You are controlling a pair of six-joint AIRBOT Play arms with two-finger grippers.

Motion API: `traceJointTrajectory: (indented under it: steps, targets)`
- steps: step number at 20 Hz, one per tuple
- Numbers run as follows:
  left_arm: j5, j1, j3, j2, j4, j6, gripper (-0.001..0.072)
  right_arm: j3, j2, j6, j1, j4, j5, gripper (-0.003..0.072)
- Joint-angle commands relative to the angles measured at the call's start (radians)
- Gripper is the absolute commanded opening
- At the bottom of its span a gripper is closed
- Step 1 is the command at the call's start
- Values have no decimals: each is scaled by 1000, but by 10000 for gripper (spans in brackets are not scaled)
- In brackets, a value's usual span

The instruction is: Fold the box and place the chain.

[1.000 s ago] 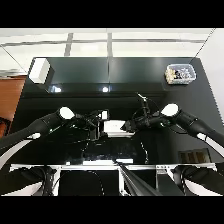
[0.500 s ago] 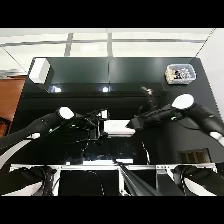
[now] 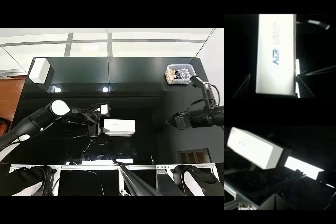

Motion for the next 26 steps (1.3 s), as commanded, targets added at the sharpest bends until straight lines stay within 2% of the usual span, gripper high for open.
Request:
traceJointTrajectory:
  steps: [1, 5, 9, 18, 21, 26]
  targets:
    - [4, -59, 104, -39, -2, -79, 708, -9, 30, 8, -50, -31, -72, 10]
    - [29, -140, 227, -198, -2, -147, 708, -42, 30, 7, -50, -31, -119, 10]
    - [27, -145, 262, -275, -1, -208, 708, -68, 30, 6, -50, -34, -119, 10]
    - [-79, -145, 266, -291, 2, -240, 708, -69, 30, 6, -50, -69, -167, 10]
    - [-79, -145, 267, -290, 10, -240, 708, -70, 30, 6, -50, -69, -172, 10]
    - [-58, -172, 267, -291, 192, -252, 708, -70, 30, 6, -50, -69, -183, 10]
